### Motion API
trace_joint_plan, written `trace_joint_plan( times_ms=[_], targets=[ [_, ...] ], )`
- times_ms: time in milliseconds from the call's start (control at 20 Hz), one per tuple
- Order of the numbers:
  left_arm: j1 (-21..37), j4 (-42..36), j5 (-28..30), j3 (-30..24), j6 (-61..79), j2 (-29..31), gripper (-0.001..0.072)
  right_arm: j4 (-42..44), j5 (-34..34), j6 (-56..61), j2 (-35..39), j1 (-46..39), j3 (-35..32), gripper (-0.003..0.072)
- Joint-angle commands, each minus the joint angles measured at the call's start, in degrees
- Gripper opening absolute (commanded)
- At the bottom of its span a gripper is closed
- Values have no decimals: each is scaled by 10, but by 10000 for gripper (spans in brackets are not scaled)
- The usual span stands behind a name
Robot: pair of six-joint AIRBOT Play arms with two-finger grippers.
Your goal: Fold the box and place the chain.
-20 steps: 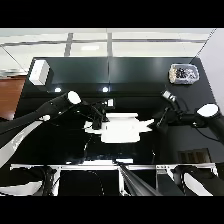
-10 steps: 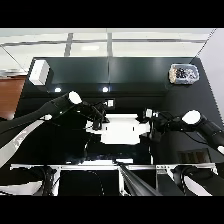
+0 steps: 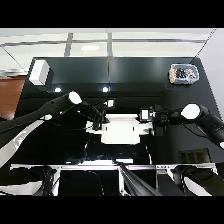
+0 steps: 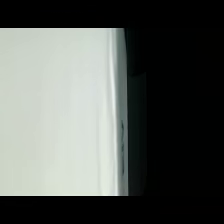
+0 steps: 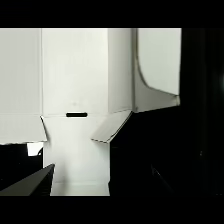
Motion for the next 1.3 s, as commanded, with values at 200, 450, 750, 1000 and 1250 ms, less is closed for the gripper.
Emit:
trace_joint_plan(
  times_ms=[200, 450, 750, 1000, 1250],
  targets=[
    [0, 0, 1, 0, 0, 0, 24, -2, 61, 17, -2, 32, 13, 708],
    [0, 0, 1, 0, 0, 0, 24, -3, 44, 47, -14, 56, -37, 708],
    [0, 0, 1, 0, 0, 0, 25, 39, 35, 49, -18, 82, -54, 708],
    [0, 0, 1, 0, 0, 0, 25, 70, 10, 48, -19, 91, -63, 707],
    [0, 0, 0, 0, 0, 0, 25, 90, -25, 48, -19, 108, -89, 708]
  ],
)
